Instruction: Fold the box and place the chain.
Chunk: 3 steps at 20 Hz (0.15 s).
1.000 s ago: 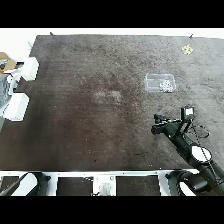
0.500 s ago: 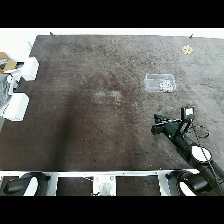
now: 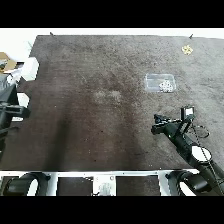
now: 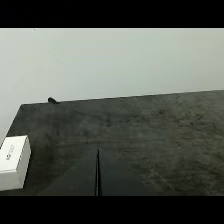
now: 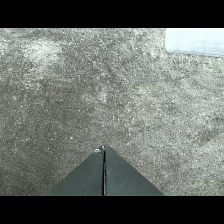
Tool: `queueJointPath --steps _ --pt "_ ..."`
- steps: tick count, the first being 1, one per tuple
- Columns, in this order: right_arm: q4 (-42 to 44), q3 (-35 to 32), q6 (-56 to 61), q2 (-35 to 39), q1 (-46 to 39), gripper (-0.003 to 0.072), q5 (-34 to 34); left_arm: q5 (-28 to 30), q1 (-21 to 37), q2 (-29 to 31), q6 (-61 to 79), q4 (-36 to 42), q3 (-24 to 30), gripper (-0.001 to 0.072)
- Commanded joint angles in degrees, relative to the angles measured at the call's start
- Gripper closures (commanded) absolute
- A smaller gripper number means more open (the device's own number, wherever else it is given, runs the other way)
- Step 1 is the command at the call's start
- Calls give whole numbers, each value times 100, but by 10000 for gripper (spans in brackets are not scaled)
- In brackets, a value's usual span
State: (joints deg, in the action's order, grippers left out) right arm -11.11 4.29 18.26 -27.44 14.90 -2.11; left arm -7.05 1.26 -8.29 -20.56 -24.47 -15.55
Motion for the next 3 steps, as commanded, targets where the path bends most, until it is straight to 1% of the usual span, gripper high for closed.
queueJointPath --steps 1,3 --pt "2 0 0 0 2 686 2 232 -37 149 2 -28 483 701" --pt "2 -2 0 0 0 685 2 201 -37 151 2 -28 490 700"
